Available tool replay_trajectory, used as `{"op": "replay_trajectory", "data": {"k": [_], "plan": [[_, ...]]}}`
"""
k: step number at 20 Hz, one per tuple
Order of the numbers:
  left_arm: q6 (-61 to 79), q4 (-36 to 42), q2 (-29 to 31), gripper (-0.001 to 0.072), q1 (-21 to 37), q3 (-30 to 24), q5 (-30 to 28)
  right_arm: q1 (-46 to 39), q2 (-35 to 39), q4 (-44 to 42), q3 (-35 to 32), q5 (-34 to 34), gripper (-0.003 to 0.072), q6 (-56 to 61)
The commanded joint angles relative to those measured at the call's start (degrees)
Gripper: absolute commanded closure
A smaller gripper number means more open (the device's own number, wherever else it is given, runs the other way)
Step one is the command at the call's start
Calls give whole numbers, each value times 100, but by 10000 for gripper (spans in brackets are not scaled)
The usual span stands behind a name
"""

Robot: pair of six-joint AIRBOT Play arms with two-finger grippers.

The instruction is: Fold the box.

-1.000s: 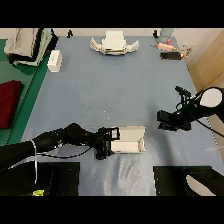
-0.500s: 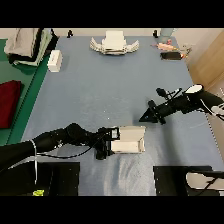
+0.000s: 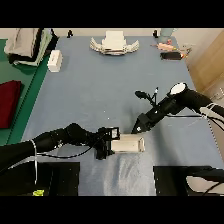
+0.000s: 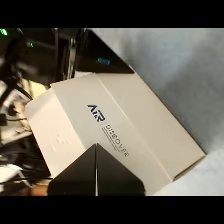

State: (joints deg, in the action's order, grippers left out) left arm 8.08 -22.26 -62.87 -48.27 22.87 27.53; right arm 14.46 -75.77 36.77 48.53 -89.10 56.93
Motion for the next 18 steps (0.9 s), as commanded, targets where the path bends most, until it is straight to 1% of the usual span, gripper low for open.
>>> {"op": "replay_trajectory", "data": {"k": [1,5,8,11,15,18], "plan": [[0,-2,0,246,4,4,4,640,531,962,4,590,682,-297],[0,-2,0,246,4,4,4,1429,1303,1622,-251,1685,682,-387],[0,-2,0,246,4,4,4,2070,1974,2098,-643,2710,682,-402],[0,-2,0,246,4,4,4,2625,2546,2444,-1073,3508,682,-402],[0,-2,0,247,4,4,4,3410,3147,2859,-1705,4295,682,-402],[2,-2,0,246,4,4,4,3871,3329,3281,-2031,4695,682,-400]]}}
